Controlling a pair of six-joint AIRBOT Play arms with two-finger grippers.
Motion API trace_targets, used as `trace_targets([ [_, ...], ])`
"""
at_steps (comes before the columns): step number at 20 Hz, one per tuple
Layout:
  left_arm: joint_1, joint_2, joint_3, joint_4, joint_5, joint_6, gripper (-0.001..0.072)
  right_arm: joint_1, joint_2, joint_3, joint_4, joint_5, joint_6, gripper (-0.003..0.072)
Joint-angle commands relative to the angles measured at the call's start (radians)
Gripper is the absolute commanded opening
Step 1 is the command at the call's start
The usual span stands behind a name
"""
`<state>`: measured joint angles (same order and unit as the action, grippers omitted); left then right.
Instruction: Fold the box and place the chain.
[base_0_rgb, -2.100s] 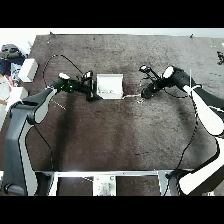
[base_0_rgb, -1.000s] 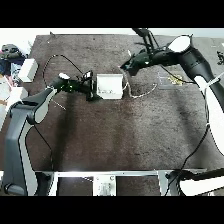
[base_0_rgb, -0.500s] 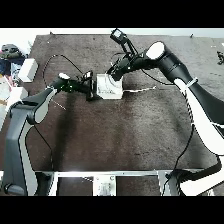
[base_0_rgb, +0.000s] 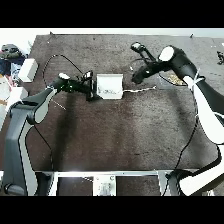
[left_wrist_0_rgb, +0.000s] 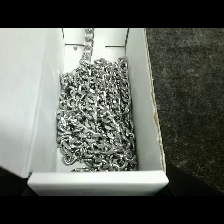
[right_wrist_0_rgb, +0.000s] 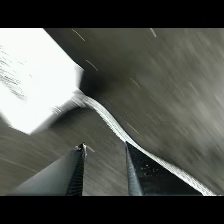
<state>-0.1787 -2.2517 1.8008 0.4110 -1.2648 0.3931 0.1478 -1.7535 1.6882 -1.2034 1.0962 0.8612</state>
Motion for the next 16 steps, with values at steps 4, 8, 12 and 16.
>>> trace_targets([
  [4, 0.000, 0.000, 0.000, 0.000, 0.000, 0.000, 0.0406, -0.158, -0.102, -0.020, -0.034, 0.034, -0.053, 0.0286],
  [8, 0.000, 0.000, 0.000, 0.000, 0.000, 0.000, 0.0405, -0.157, -0.153, -0.018, -0.002, 0.031, -0.176, 0.0285],
  [12, 0.000, 0.000, 0.000, 0.000, 0.000, 0.000, 0.0405, -0.157, -0.159, -0.018, 0.011, -0.029, -0.241, 0.0284],
  [16, 0.000, 0.000, 0.000, 0.000, 0.000, 0.000, 0.0405, -0.157, -0.161, -0.018, 0.010, -0.095, -0.268, 0.0276],
])
